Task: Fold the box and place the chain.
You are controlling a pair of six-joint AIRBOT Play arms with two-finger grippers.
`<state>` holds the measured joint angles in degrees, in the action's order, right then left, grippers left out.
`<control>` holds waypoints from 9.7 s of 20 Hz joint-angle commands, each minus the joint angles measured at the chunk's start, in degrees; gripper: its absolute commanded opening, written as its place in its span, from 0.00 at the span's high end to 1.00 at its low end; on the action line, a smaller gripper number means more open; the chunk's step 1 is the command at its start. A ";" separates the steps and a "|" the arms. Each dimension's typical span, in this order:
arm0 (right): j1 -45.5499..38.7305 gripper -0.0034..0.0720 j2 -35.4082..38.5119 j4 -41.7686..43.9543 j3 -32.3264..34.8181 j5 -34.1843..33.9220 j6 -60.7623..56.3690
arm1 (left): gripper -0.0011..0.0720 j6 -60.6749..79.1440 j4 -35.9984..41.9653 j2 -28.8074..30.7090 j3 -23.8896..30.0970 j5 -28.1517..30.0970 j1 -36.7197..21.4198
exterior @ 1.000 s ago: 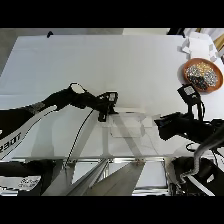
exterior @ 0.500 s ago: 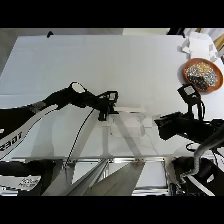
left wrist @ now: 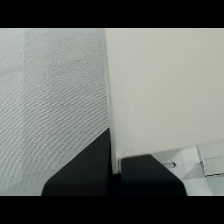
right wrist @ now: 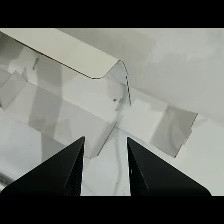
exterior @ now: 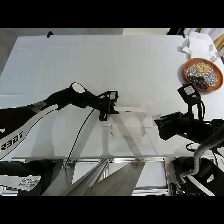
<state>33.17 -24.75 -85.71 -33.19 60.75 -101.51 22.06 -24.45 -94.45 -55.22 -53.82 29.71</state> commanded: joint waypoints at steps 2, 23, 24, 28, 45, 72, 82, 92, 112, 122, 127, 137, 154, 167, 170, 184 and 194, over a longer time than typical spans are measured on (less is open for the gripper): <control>0.04 0.56 -0.02 -0.02 -0.02 0.00 -0.02 | 0.98 0.02 0.04 -0.04 -0.02 1.42 0.02; 0.04 0.56 -0.02 -0.02 0.00 -0.22 -0.02 | 0.97 0.46 1.70 -0.04 -0.02 2.60 0.02; 0.04 0.56 -0.02 -0.02 0.00 -0.22 -0.02 | 0.97 0.46 1.70 -0.04 -0.02 2.60 0.02; 0.04 0.56 -0.02 -0.04 -0.02 -0.20 0.04 | 0.97 0.46 1.70 -0.04 -0.04 2.60 0.02; 0.04 0.93 -6.91 7.50 1.99 7.56 39.21 | 0.97 0.46 1.68 -0.04 -0.02 2.60 0.02; 1.33 0.01 -9.16 14.99 25.40 -31.39 81.22 | 0.97 0.46 1.68 -0.02 -0.02 2.58 0.02; -2.67 0.04 -13.97 12.35 20.15 -33.09 83.62 | 0.97 0.46 1.68 -0.02 -0.04 2.58 0.02; -9.31 0.09 -16.70 27.80 17.68 -29.94 94.55 | 0.97 0.46 1.68 -0.02 -0.02 2.58 0.02; -25.64 0.09 -27.56 48.46 11.54 -17.86 117.04 | 0.97 0.46 1.68 -0.02 -0.02 2.58 0.02; -25.68 0.09 -36.52 50.23 6.86 -15.89 118.77 | 0.97 0.46 1.68 -0.02 -0.04 2.58 0.02; -25.68 0.09 -40.30 49.83 4.81 -12.94 120.24 | 0.97 0.46 1.68 -0.02 -0.04 2.58 0.02; -25.66 0.10 -44.46 50.62 4.81 -12.59 124.80 | 0.97 0.46 1.68 -0.02 -0.04 2.58 0.02; -25.68 0.24 -49.07 53.64 4.74 -13.84 129.52 | 0.97 0.46 1.68 -0.02 -0.02 2.58 0.02; -25.66 0.37 -49.05 53.33 4.74 -13.79 130.51 | 0.97 0.46 1.68 -0.02 -0.02 2.58 0.02; -25.66 0.37 -49.05 53.18 4.74 -13.79 130.51 | 0.97 0.46 1.68 -0.02 -0.04 2.58 0.02; -25.66 0.37 -49.05 53.18 4.74 -13.79 130.51 | 0.97 0.46 1.68 -0.02 -0.04 2.56 0.02; -25.66 0.37 -49.05 53.18 4.74 -13.79 130.51 | 0.39 -1.90 -3.34 5.31 -0.04 2.62 -1.07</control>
<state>7.49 -73.78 -32.77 -28.42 47.05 29.32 22.17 -24.60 -91.88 -55.22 -50.96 29.21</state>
